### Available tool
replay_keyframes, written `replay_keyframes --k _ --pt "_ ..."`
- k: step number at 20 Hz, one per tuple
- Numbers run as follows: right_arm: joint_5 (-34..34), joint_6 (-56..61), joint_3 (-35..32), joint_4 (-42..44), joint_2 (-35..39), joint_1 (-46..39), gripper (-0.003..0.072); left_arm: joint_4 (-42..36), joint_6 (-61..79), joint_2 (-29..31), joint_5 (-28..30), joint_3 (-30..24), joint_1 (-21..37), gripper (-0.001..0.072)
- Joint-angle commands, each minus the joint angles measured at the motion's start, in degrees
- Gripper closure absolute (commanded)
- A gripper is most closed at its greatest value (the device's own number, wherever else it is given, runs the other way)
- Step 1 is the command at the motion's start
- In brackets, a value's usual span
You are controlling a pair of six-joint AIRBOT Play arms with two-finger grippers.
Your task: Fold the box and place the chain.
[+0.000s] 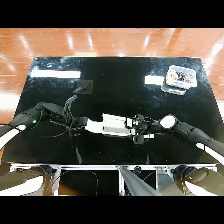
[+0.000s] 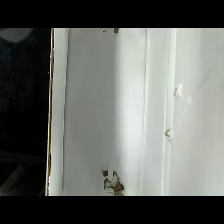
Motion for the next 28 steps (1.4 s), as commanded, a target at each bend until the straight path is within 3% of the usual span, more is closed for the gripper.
replay_keyframes --k 1,20,24,28 --pt "0.02 0.0 -0.02 0.0 -0.02 0.04 0.0143 -0.55 0.83 -0.04 2.75 1.95 -0.81 0.0693" --pt "0.02 0.0 -0.02 0.0 -0.02 0.04 0.0142 -0.96 1.57 -0.02 9.33 7.28 -0.87 0.0681" --pt "0.02 0.0 -0.02 0.0 -0.02 0.04 0.0142 -0.96 1.6 -0.02 12.33 9.4 -0.9 0.0233" --pt "0.0 0.0 -0.02 0.0 -0.02 0.04 0.0142 -1.07 1.6 -0.04 12.98 9.7 -0.9 0.023"
